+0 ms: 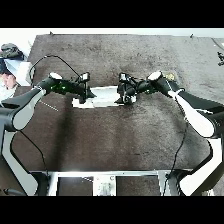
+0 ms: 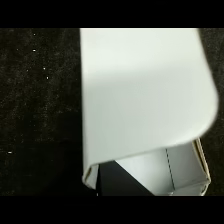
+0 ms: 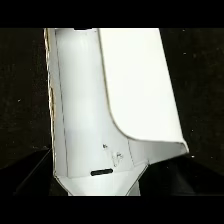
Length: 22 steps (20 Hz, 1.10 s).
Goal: Fold the box and place the chain.
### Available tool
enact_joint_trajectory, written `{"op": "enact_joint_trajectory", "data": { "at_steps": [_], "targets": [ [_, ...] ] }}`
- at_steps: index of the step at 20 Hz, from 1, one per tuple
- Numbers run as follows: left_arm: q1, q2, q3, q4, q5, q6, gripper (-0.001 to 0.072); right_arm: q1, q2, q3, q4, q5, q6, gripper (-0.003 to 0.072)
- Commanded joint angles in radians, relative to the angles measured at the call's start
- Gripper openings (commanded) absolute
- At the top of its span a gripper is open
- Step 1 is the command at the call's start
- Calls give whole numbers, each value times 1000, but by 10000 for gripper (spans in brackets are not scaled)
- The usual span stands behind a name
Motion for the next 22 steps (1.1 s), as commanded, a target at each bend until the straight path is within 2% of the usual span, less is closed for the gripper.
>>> {"op": "enact_joint_trajectory", "data": {
  "at_steps": [1,3,4,15,22],
  "targets": [
    [1,0,0,0,0,0,13,0,-47,48,-29,95,40,705],
    [1,0,0,0,0,0,13,0,-51,48,-29,95,44,691],
    [1,0,0,0,0,0,13,0,-55,49,-29,95,59,647],
    [1,0,0,0,0,0,12,0,-95,80,-12,72,59,646],
    [1,0,0,0,0,0,13,4,-116,82,-11,96,58,646]
  ]
}}
